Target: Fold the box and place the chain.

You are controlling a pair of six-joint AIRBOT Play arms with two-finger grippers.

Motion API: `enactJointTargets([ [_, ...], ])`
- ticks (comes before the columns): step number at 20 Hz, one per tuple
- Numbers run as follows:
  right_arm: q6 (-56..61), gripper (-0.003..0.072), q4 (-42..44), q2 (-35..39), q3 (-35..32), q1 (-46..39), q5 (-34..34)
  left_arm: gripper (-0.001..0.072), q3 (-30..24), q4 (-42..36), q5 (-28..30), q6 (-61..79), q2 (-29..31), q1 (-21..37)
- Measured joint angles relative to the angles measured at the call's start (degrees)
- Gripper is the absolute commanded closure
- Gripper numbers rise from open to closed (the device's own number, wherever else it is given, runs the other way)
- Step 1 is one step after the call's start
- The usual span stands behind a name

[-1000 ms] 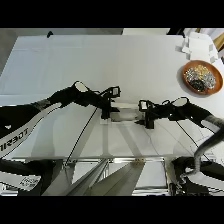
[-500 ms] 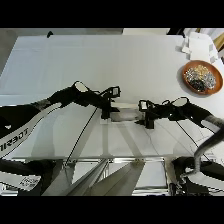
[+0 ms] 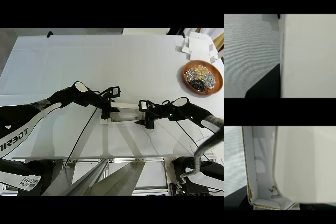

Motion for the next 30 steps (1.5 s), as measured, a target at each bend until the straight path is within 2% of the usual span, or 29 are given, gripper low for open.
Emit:
enactJointTargets([
  [19,-0.02,0.0294,0.00,0.00,0.00,0.00,0.00,0.0698,0.02,0.02,-0.72,0.00,0.00,0.00],
  [20,-0.02,0.0294,0.00,0.00,0.00,0.00,0.00,0.0671,0.02,0.02,-0.72,0.02,0.00,0.00],
  [21,-0.02,0.0294,0.02,-0.02,0.00,0.00,-0.04,0.0550,0.02,0.26,-0.68,0.00,0.02,0.00],
  [22,-0.22,0.0294,0.07,-0.04,0.00,0.04,-0.28,0.0378,-0.07,1.31,-0.55,0.04,0.00,-0.02],
  [23,-0.28,0.0294,0.04,-0.04,0.00,0.04,-0.24,0.0254,0.00,0.76,-0.22,0.02,0.13,0.02],
  [24,-0.26,0.0294,0.02,-0.04,0.00,0.02,-0.22,0.0213,0.04,0.42,-0.59,0.04,0.33,0.02],
  [26,-0.24,0.0294,0.00,-0.04,0.00,0.04,-0.20,0.0205,0.02,0.44,-0.59,0.02,0.76,0.07],
  [29,-0.15,0.0294,-0.04,-0.04,0.00,0.04,-0.13,0.0149,0.02,0.48,-0.76,0.00,1.70,0.07],
  [30,-0.13,0.0294,-0.04,-0.04,0.00,0.04,-0.13,0.0069,0.02,0.61,-0.90,-0.15,2.08,0.07],
])
